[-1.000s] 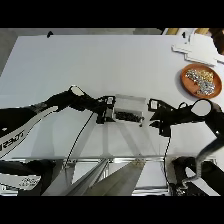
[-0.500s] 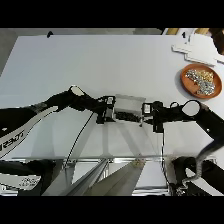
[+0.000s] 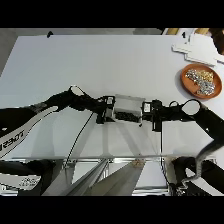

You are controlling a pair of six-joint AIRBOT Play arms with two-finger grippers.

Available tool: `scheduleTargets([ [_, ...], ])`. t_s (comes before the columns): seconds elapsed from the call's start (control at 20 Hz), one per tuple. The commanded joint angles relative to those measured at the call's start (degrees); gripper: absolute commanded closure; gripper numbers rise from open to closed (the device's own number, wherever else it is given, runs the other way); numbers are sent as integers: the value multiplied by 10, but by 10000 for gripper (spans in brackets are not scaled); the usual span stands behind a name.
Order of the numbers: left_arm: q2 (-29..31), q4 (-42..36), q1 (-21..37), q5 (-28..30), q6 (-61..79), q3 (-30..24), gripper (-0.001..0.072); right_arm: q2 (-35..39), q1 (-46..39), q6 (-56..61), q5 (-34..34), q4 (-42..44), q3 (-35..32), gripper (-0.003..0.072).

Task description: Fold the box and place the chain.

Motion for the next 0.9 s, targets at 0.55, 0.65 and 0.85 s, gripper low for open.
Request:
scheduleTargets([
  [0.55, 0, 0, 0, 0, 0, 0, 573, 168, 0, 549, -37, -22, 0, 671],
  [0.65, 0, 0, 0, 0, 0, 0, 573, 181, 0, 516, -40, 136, 0, 671],
  [0.85, 0, 0, 0, 0, 0, 0, 573, 178, 0, 385, -30, 374, 0, 671],
])
